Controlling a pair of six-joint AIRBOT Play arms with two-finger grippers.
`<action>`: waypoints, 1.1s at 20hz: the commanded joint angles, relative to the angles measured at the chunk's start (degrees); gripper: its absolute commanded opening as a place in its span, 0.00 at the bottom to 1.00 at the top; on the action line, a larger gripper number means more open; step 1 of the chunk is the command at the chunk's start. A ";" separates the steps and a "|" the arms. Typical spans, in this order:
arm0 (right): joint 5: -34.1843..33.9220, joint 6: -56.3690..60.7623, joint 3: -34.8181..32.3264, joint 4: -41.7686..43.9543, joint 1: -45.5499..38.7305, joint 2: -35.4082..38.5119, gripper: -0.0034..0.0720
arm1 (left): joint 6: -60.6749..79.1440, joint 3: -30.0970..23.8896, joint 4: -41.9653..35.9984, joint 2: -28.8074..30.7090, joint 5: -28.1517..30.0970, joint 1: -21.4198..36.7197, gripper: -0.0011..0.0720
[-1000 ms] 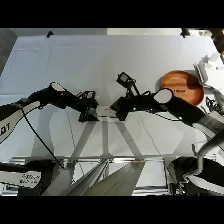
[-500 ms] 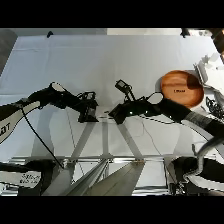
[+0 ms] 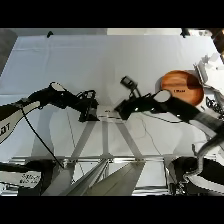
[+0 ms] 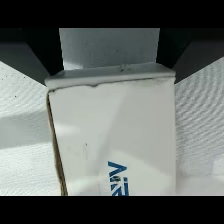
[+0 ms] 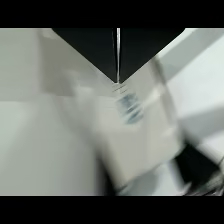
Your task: Fold the box and place the chain.
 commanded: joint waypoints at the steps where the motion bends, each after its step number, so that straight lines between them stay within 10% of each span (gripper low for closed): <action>1: -0.09 0.07 0.00 -4.24 -6.05 6.91 0.07 | 0.20 0.02 0.55 0.02 -0.02 0.02 0.22; 11: 1.75 28.81 0.00 -45.88 -16.83 14.27 0.07 | 0.20 0.02 0.55 0.02 -0.04 0.02 0.22; 17: 3.28 30.05 0.00 -47.10 -16.83 14.27 0.07 | 0.17 0.02 -0.09 0.02 -1.14 -0.11 0.22; 22: 3.28 30.05 0.00 -46.88 -16.83 14.27 0.07 | -8.11 0.04 -0.68 1.40 -2.23 -0.63 0.02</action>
